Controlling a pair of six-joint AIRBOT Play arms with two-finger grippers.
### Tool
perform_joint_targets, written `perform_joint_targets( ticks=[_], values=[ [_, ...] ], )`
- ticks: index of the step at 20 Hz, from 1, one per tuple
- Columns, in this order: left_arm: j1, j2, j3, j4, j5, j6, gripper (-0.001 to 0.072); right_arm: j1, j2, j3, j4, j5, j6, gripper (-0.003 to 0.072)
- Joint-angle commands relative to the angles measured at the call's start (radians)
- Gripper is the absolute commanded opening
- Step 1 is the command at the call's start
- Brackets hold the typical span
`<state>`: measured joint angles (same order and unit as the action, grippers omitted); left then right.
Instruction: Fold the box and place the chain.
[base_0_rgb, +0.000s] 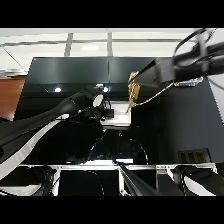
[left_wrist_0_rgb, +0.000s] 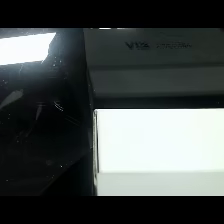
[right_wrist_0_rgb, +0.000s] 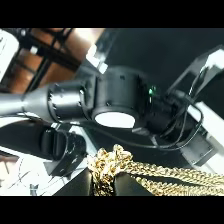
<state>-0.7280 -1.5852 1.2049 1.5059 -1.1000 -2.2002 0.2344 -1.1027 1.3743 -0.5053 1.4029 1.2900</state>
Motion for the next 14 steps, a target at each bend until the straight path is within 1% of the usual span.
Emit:
perform_joint_targets(
  ticks=[1, 3, 7, 10, 12, 14],
  values=[
    [0.001, 0.0, 0.0, 0.0, 0.0, 0.0, 0.003, 0.054, 0.001, -0.136, -0.002, -0.095, -0.014, 0.001],
    [0.001, 0.0, 0.0, 0.0, 0.0, 0.0, 0.003, 0.056, 0.001, -0.219, -0.01, -0.155, -0.019, 0.001],
    [0.001, 0.0, 0.0, 0.0, 0.0, 0.0, 0.003, 0.056, 0.0, -0.422, -0.028, -0.33, -0.002, 0.0011],
    [0.001, 0.0, 0.0, 0.0, 0.0, 0.0, 0.003, 0.057, -0.002, -0.546, -0.029, -0.409, 0.002, 0.0011],
    [0.001, 0.0, 0.0, 0.0, 0.0, 0.0, 0.003, 0.057, -0.003, -0.593, -0.026, -0.434, 0.008, 0.0011],
    [0.001, 0.0, 0.0, 0.0, 0.0, 0.0, 0.003, 0.073, -0.003, -0.603, -0.028, -0.444, 0.008, 0.0011]
  ],
)
